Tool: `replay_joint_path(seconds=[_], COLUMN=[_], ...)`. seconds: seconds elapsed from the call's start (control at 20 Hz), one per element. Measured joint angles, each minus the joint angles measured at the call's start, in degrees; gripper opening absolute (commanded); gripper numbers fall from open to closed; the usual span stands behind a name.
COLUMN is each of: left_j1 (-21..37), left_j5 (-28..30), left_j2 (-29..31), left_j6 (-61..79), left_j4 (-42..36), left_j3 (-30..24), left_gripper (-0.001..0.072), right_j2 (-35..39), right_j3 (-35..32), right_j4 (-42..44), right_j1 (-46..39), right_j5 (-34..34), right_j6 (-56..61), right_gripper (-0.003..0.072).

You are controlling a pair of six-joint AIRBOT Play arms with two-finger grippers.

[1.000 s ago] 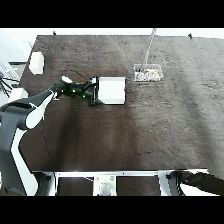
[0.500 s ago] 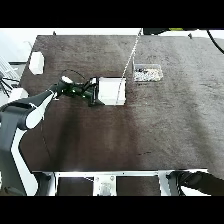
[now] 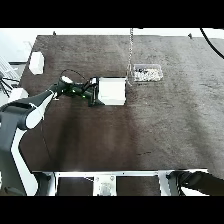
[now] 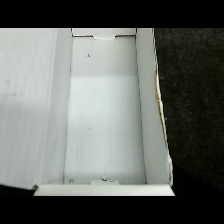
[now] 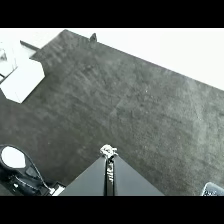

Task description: Fold the box and place the chain.

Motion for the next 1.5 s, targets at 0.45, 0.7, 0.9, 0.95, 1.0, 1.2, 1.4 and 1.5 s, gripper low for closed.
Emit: replay_joint_path(seconds=[0.45,0.7,0.9,0.95,1.0,1.2,1.4,1.5], left_j1=[0.0,0.0,0.0,0.0,0.0,0.0,0.0,0.0], left_j5=[0.0,0.0,0.0,0.0,0.0,0.0,0.0,0.0], left_j2=[0.0,0.0,0.0,0.0,0.0,0.0,0.0,0.0], left_j6=[0.0,0.0,0.0,0.0,0.0,0.0,0.0,0.0], left_j4=[0.0,0.0,0.0,0.0,0.0,0.0,0.0,0.0], left_j3=[0.0,0.0,0.0,0.0,0.0,0.0,0.0,0.0], left_gripper=[0.0290,0.0290,0.0290,0.0290,0.0290,0.0290,0.0290,0.0290], right_j2=[-1.3,-2.9,-3.3,-3.5,-3.6,-4.0,-4.1,-4.1], right_j3=[-0.4,-0.5,-0.5,-0.5,-0.5,-0.7,-0.8,-0.8], right_j4=[0.3,1.0,1.1,1.2,1.2,1.1,-0.7,-2.1], right_j1=[0.5,1.3,1.5,1.5,1.5,1.6,1.6,1.6], right_j5=[-1.1,-1.7,-3.2,-3.5,-3.7,-3.6,-2.2,-0.9], right_j6=[0.4,0.9,1.8,2.0,2.1,2.5,2.9,3.0], right_gripper=[0.0010,0.0010,0.0010,0.0010,0.0010,0.0010,0.0010,0.0009])
